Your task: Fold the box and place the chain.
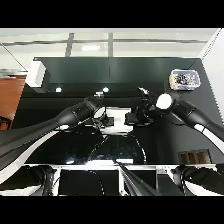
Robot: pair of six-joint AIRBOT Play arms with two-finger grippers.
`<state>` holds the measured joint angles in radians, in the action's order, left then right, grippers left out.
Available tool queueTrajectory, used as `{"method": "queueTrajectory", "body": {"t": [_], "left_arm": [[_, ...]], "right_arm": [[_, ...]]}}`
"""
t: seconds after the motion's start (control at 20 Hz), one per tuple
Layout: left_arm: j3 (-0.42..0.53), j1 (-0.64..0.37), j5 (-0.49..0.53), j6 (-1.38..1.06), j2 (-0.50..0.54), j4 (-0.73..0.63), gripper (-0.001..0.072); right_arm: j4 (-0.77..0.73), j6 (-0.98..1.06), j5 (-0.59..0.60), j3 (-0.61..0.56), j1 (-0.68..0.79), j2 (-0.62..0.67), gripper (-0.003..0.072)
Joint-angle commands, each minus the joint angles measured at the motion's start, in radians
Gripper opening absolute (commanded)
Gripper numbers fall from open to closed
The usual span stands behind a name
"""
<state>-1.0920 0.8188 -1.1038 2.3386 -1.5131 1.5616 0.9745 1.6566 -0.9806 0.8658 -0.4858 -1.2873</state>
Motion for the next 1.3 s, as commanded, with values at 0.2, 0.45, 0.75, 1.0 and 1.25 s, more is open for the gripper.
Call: {"method": "queueTrajectory", "body": {"t": [0.2, 0.45, 0.75, 1.0, 1.25], "left_arm": [[0.000, 0.000, -0.001, 0.000, 0.000, 0.001, 0.0029], [0.000, 0.000, -0.001, 0.000, 0.000, 0.000, 0.0029], [0.000, 0.000, 0.000, 0.000, 0.000, 0.001, 0.0030], [0.000, 0.000, 0.000, 0.000, 0.000, 0.001, 0.0030], [0.000, 0.000, 0.000, 0.000, 0.000, 0.001, 0.0029]], "right_arm": [[0.222, 0.227, 0.016, 0.103, -0.134, -0.094, 0.0257], [0.348, 0.298, 0.000, 0.105, -0.155, -0.104, 0.0257], [0.426, 0.376, -0.060, 0.176, -0.218, -0.182, 0.0257], [0.435, 0.484, -0.087, 0.196, -0.219, -0.237, 0.0257], [0.413, 0.517, -0.089, 0.196, -0.219, -0.239, 0.0012]]}}
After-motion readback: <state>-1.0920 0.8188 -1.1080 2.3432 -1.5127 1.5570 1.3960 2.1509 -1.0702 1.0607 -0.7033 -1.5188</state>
